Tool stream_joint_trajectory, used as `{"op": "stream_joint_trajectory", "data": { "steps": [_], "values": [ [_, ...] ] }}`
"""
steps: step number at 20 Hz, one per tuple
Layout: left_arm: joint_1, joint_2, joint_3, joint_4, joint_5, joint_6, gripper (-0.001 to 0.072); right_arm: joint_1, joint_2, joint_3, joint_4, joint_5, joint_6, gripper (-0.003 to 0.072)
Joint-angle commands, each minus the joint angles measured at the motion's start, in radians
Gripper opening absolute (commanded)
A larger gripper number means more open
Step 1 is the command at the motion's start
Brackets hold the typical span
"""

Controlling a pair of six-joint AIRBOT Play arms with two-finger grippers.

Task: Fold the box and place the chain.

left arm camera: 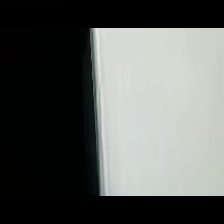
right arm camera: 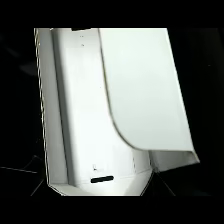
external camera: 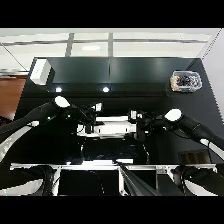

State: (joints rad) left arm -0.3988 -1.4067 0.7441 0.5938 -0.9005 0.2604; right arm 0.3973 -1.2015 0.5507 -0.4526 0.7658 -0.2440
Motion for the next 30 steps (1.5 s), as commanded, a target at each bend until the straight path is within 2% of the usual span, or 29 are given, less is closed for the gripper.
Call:
{"op": "stream_joint_trajectory", "data": {
  "steps": [1,8,22,26,30],
  "values": [
    [0.0,0.001,0.0,0.0,0.005,0.002,0.0028,0.003,-0.018,-0.001,-0.028,-0.008,0.012,0.0707],
    [0.0,0.001,0.0,0.0,0.005,0.002,0.0028,0.041,-0.061,-0.001,-0.031,-0.038,0.012,0.0707],
    [0.0,0.001,0.0,0.0,0.006,0.002,0.0027,0.047,-0.063,0.0,-0.033,-0.061,0.024,0.0707],
    [0.0,0.001,0.0,0.0,0.006,0.002,0.0027,0.1,-0.068,0.0,-0.11,-0.114,0.077,0.0707],
    [0.0,0.001,0.0,0.0,0.005,0.002,0.0028,0.101,-0.069,0.0,-0.106,-0.124,0.087,0.0707]
  ]
}}
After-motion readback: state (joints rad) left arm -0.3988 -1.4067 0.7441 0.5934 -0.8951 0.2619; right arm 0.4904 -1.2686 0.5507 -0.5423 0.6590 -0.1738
